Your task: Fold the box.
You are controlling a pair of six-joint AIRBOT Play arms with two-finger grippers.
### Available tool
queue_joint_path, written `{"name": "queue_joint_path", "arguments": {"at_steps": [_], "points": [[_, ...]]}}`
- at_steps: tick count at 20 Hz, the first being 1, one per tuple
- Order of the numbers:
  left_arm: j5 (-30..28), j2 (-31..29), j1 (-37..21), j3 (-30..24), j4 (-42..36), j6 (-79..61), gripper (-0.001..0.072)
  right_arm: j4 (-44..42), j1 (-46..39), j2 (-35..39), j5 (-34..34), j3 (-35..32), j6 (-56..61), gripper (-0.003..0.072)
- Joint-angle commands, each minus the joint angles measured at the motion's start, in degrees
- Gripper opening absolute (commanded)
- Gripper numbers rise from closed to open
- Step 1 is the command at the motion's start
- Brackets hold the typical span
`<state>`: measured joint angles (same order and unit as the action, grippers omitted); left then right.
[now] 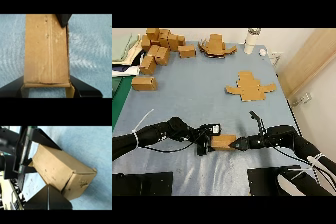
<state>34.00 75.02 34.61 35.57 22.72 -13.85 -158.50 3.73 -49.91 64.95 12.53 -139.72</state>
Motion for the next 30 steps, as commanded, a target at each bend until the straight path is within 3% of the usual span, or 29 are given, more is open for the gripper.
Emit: {"name": "queue_joint_path", "arguments": {"at_steps": [1, 9, 13, 17, 19, 21, 26, 30], "points": [[0.0, 0.0, 0.0, 0.1, 0.0, 0.0, 0.0471, 0.6, 0.0, 0.0, -0.6, 0.0, 0.4, 0.0004], [0.0, 0.0, 0.0, 0.1, 0.0, 0.0, 0.0471, -0.3, 0.0, 0.0, -0.1, 0.0, 0.4, 0.0004], [0.0, 0.0, 0.0, 0.1, 0.0, 0.0, 0.0472, -1.4, -0.1, 4.3, 2.2, 2.6, 3.0, 0.0004], [0.0, 0.0, 0.0, 0.1, 0.0, 0.0, 0.0472, 9.9, -0.2, 7.3, -7.0, 10.5, 15.3, 0.0005], [0.0, 0.0, 0.0, 0.1, 0.0, 0.0, 0.0471, 21.5, -0.1, 4.5, -12.2, 15.8, 21.6, 0.0005], [0.0, 0.0, 0.0, 0.1, 0.0, 0.0, 0.0472, 27.9, -0.1, -1.0, -15.1, 20.6, 22.3, 0.0005], [0.0, 0.0, 0.0, 0.1, 0.0, 0.0, 0.0472, 30.1, -0.1, -16.9, -21.9, 30.6, 22.2, 0.0005], [0.0, 0.0, 0.0, 0.1, 0.0, 0.0, 0.0472, 30.1, -0.1, -24.1, -24.3, 36.2, 21.9, 0.0005]]}}
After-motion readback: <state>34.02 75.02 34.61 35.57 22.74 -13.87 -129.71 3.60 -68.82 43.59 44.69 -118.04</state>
